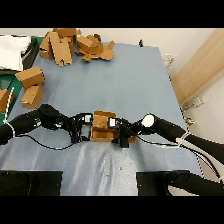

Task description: Fold the box.

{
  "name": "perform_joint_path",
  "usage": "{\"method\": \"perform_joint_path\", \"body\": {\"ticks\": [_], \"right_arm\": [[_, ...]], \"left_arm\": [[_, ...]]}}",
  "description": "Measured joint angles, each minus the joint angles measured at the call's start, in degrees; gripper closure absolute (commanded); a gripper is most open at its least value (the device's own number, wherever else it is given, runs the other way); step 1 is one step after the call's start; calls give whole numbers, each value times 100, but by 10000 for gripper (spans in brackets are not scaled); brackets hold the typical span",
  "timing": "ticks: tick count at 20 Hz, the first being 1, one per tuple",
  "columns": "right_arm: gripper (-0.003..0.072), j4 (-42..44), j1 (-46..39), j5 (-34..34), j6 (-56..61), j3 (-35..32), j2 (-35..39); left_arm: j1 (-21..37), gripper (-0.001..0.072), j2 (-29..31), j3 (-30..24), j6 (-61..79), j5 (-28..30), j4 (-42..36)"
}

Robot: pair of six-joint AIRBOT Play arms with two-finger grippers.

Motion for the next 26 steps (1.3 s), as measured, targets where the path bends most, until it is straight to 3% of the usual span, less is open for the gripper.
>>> {"method": "perform_joint_path", "body": {"ticks": [4,9,26], "right_arm": [[683,-7,0,-15,0,0,0],[683,0,0,-17,2,-2,0],[683,0,0,-20,2,0,0]], "left_arm": [[-28,13,4,0,-74,-216,-101],[87,13,-2,-2,-262,-168,199],[-52,14,-44,-35,-291,-90,17]]}}
